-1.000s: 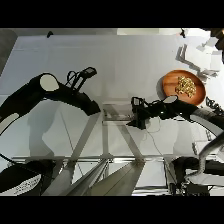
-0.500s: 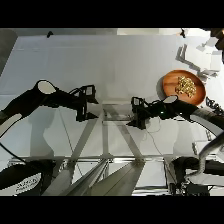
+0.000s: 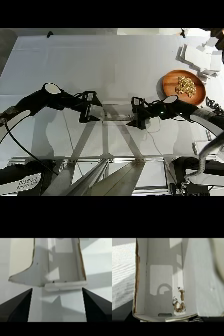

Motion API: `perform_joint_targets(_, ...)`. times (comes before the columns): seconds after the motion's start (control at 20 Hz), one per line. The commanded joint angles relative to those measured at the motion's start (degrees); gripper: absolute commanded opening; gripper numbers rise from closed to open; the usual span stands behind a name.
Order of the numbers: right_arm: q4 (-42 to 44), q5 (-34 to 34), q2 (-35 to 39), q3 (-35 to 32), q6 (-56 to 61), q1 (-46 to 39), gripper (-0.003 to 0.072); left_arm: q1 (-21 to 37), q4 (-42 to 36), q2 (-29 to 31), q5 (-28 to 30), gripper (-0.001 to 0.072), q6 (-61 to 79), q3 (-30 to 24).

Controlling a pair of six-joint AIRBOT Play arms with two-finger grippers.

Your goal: Fold the box and place the chain.

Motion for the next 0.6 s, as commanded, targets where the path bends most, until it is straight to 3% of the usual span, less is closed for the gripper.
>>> perform_joint_targets(0.0, 0.0, 0.0, 0.0, 0.0, 0.0, 0.0, 0.0515, 0.0, -3.6, -1.2, -0.5, 0.0699, 2.1, 0.0)
perform_joint_targets(0.55, 0.0, 0.0, 0.0, 0.0, 0.0, 0.0, 0.0515, 0.8, -1.1, -2.4, -2.2, 0.0698, 2.1, 0.0)
